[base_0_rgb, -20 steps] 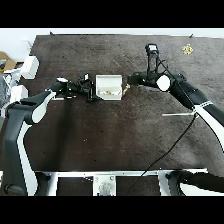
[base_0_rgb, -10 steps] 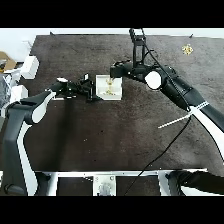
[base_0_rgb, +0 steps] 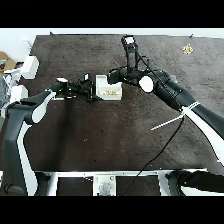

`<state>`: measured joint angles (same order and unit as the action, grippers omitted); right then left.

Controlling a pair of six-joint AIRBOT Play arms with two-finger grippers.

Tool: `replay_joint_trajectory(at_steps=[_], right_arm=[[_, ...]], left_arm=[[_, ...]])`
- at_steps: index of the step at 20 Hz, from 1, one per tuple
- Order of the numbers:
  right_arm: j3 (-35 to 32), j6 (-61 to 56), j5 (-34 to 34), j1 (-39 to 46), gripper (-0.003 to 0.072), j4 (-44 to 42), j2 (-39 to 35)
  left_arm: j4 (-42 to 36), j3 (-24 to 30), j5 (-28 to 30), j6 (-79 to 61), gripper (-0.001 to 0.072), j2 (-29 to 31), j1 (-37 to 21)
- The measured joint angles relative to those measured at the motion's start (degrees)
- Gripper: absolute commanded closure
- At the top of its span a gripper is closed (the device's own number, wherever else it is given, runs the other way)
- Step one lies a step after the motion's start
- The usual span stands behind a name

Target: Fold the box and place the chain.

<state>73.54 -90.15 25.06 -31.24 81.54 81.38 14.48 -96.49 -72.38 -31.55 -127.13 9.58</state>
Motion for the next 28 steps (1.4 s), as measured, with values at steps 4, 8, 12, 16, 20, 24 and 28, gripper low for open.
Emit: replay_joint_trajectory(at_steps=[4, 8, 12, 16, 20, 24, 28], right_arm=[[0.39, 2.05, 0.74, 4.02, 0.0482, 0.72, 0.17], [4.31, 14.45, 4.61, 10.62, 0.0483, -8.74, 2.45], [11.58, 33.20, 15.04, 17.64, 0.0532, -25.94, 9.16], [16.44, 47.63, 22.58, 22.40, 0.0532, -40.44, 16.50], [17.88, 59.69, 27.23, 23.76, 0.0530, -50.40, 22.38], [18.29, 72.04, 31.54, 24.33, 0.0529, -59.34, 25.97], [18.43, 82.49, 39.10, 24.33, 0.0528, -63.14, 27.04]], left_arm=[[0.02, 0.00, -0.02, 0.00, 0.0598, 0.00, 0.00], [0.02, 0.00, -0.04, 0.00, 0.0598, 0.00, 0.00], [0.02, 0.00, -0.04, 0.00, 0.0598, 0.00, 0.00], [0.00, 0.00, -0.07, 0.00, 0.0598, 0.00, 0.00], [0.00, 0.00, -0.07, 0.00, 0.0598, 0.00, 0.00], [0.02, 0.00, -0.07, -0.02, 0.0598, 0.00, 0.00], [0.02, 0.00, -0.07, -0.02, 0.0598, 0.00, 0.00]])
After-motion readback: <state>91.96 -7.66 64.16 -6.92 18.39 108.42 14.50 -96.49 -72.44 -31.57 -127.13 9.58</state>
